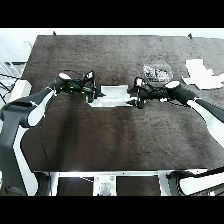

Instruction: Fold the box and place the chain.

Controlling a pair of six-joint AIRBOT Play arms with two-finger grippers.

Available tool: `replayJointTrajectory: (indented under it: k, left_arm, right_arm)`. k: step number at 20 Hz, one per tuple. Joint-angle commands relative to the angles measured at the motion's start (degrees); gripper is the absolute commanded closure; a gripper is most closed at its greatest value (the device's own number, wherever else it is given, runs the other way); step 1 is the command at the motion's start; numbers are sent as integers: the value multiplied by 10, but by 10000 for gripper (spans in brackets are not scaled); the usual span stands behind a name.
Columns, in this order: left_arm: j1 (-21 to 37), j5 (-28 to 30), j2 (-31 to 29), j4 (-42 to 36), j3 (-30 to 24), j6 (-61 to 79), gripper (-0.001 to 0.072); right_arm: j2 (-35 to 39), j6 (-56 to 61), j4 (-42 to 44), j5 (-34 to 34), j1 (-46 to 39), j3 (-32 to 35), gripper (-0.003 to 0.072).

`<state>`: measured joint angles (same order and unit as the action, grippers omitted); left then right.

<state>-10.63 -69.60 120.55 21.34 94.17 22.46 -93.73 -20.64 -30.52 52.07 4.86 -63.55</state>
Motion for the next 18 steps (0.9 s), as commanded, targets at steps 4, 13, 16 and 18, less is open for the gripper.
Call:
replayJointTrajectory:
  k: [4,13,16,18]
  left_arm:
    - [0,0,0,0,0,0,691]
    - [0,0,0,0,0,0,690]
    - [0,0,0,0,0,0,691]
    - [0,0,0,0,0,0,690]
  right_arm:
    - [-37,10,-13,50,-11,-43,48]
    - [-44,24,-21,50,-14,-60,48]
    - [-34,26,-23,50,-17,-61,48]
    - [-27,37,-28,50,-18,-61,46]
